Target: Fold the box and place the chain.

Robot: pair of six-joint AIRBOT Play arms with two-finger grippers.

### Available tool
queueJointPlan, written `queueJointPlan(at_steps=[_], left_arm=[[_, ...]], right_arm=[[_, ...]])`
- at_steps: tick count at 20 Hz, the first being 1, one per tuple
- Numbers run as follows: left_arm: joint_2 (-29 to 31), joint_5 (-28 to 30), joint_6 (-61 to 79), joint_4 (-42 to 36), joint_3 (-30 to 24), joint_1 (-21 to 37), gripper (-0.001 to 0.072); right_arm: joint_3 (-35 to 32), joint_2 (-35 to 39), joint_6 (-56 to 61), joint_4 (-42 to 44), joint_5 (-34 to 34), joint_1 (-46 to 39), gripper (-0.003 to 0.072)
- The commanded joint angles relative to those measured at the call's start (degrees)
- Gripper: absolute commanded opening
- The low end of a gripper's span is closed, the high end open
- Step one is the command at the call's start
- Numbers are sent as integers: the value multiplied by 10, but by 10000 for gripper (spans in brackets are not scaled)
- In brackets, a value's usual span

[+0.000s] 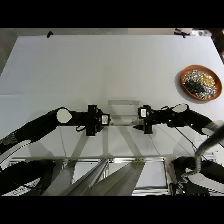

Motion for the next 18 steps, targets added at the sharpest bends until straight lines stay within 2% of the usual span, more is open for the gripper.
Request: queueJointPlan(at_steps=[1,2,3,4,5,10,14,18], left_arm=[[0,-6,2,-12,0,-12,381],[0,-7,2,-15,0,-12,380],[0,-7,2,-23,0,-12,338],[0,-7,2,-27,0,-12,260],[0,-8,2,-28,0,-12,249],[3,-16,-1,-35,0,-10,251],[39,-36,-2,-19,0,25,273],[81,-122,-2,24,0,78,308]], right_arm=[[0,0,2,1,0,0,463],[0,0,2,1,0,0,463],[0,0,2,1,0,0,463],[0,0,2,1,0,0,463],[0,0,2,1,0,0,463],[0,0,2,1,0,0,463],[0,0,2,1,0,0,463],[0,0,2,1,0,0,463]])
